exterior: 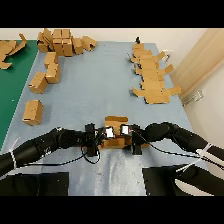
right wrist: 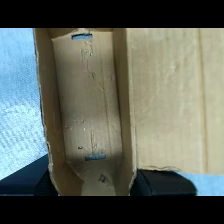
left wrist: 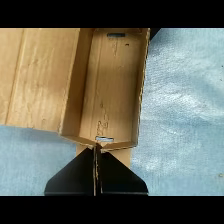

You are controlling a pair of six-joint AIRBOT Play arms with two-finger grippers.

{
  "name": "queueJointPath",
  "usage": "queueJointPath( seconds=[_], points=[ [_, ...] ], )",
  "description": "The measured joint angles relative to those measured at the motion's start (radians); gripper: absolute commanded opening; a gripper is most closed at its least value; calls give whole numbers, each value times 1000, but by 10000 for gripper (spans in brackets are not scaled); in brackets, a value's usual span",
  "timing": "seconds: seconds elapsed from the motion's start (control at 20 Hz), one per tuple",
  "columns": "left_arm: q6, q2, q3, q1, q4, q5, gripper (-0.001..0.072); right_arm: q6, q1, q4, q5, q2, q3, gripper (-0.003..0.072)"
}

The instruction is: Fold the box.

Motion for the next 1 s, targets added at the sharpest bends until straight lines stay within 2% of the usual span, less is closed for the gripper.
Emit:
queueJointPath(
  seconds=[1.0],
  points=[
    [23,-23,1,-23,-58,37,11,1,0,0,0,0,0,521]
  ],
)
